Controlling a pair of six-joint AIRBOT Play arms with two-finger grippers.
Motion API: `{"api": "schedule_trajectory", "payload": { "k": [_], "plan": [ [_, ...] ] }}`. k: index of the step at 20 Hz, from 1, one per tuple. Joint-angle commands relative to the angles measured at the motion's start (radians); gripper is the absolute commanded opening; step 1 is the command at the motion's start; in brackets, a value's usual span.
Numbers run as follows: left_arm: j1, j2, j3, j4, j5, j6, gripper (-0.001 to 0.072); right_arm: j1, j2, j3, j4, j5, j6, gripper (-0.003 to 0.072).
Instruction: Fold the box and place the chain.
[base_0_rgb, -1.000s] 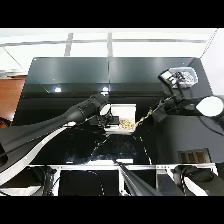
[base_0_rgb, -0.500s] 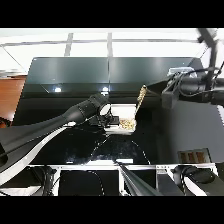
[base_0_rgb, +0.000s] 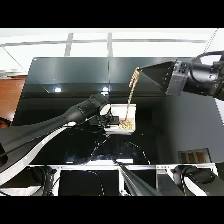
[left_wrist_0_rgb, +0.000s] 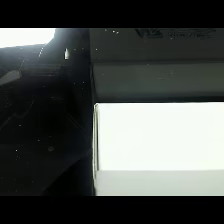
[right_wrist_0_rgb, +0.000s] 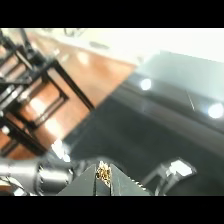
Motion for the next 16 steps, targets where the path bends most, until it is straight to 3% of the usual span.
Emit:
{"api": "schedule_trajectory", "payload": {
  "k": [1,3,7,11,12,13,14,16],
  "plan": [
    [0.0,0.0,0.0,0.0,0.0,0.0,0.0031,0.036,-0.015,-0.066,-0.16,0.023,0.065,0.0017],
    [0.0,0.0,0.0,0.0,0.0,0.0,0.0031,0.073,-0.034,-0.172,-0.262,-0.029,0.119,0.0017],
    [0.0,0.0,0.0,0.0,0.0,0.0,0.0031,0.126,-0.118,-0.362,-0.276,-0.119,0.127,0.0017],
    [0.0,0.0,0.0,0.0,0.0,0.0,0.0031,0.151,-0.209,-0.389,-0.275,-0.145,0.129,0.0019],
    [0.0,0.0,0.0,0.0,0.0,0.0,0.0031,0.151,-0.211,-0.389,-0.276,-0.157,0.129,0.0037],
    [0.0,0.0,0.0,0.0,0.0,0.0,0.0031,0.146,-0.211,-0.385,-0.277,-0.157,0.129,0.0241],
    [0.0,0.0,0.0,0.0,0.0,0.0,0.0031,0.131,-0.21,-0.373,-0.282,-0.131,0.129,0.0278],
    [0.0,0.0,0.0,0.0,0.0,0.0,0.0031,0.064,-0.208,-0.325,-0.326,-0.036,0.129,0.0277]
  ]
}}
